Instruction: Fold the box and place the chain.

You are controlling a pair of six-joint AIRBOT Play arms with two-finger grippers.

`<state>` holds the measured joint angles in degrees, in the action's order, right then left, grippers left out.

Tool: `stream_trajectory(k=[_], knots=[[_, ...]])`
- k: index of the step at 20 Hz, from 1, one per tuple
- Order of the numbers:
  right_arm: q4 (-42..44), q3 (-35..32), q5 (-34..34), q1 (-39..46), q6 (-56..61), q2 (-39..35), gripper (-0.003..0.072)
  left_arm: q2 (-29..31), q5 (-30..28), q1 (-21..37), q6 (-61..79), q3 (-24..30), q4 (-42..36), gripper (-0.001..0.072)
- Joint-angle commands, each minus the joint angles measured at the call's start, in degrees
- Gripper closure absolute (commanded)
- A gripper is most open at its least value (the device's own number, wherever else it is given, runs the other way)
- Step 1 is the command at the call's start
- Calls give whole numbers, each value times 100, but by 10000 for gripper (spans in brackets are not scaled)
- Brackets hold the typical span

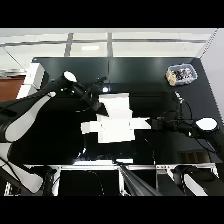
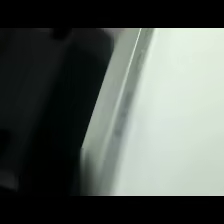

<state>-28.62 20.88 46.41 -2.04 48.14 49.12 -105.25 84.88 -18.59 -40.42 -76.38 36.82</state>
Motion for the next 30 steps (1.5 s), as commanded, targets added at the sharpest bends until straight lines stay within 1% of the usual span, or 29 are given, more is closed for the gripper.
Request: stream_trajectory(k=[1, 2, 3, 4, 5, 6, 8, 9, 10, 11, 12, 13, 14, 15, 16, 17, 18, 20, 25, 27, 30], knots=[[7, -2, -31, -2, 0, -4, 668, -332, 671, -210, 175, -446, 345, 595], [2, -2, -52, 0, -2, -4, 667, -361, 732, -219, 181, -492, 330, 658], [-79, 20, -127, 15, 0, -4, 626, -361, 741, -201, 197, -525, 330, 684], [-260, 109, -127, 42, 17, -4, 336, -361, 796, -188, 186, -573, 330, 684], [-570, 293, -11, 111, 149, -4, 18, -358, 848, -179, 131, -649, 332, 686], [-914, 542, 262, 197, 212, -7, -21, -330, 833, -175, 28, -710, 345, 687], [-1620, 1215, 1067, 350, 219, -7, -21, -127, 706, -190, -155, -721, 372, 689], [-1886, 1502, 1405, 358, 214, -7, -21, 83, 678, -227, -201, -601, 350, 689], [-2063, 1718, 1659, 358, 210, -7, -21, 413, 638, -297, -39, -328, 249, 689], [-2094, 1838, 1746, 358, 190, -7, -21, 793, 367, -380, 269, 50, 243, 689], [-2072, 1845, 1727, 358, 79, -4, -21, 1270, -326, -439, 586, 557, 256, 689], [-2096, 1840, 1703, 358, -201, 2, -21, 1707, -1189, -483, 927, 1045, 170, 688], [-2090, 1812, 1596, 356, -525, 2, -21, 2092, -2096, -518, 1495, 1561, -114, 682], [-2098, 1779, 1488, 323, -817, 7, -21, 2310, -2702, -570, 2253, 1937, -365, 682], [-2094, 1722, 1405, 254, -1261, 7, -21, 2382, -2938, -643, 3274, 2164, -387, 682], [-2096, 1650, 1368, 146, -1790, 7, -21, 2352, -2922, -706, 4133, 2216, -208, 682], [-2098, 1576, 1366, 26, -2240, 7, -20, 2275, -2968, -776, 4380, 2188, 63, 682], [-2098, 1423, 1259, -186, -2645, 7, -20, 2037, -3112, -852, 4238, 2065, 345, 682], [-2105, 1156, 699, -658, -3316, 9, -20, 1390, -3084, -850, 4238, 1602, 348, 682], [-2096, 1119, 535, -892, -3571, 92, -20, 1233, -3088, -850, 4238, 1458, 345, 682], [-2105, 1119, 516, -1355, -3829, 437, -20, 1165, -3082, -850, 4238, 1335, 348, 682]])
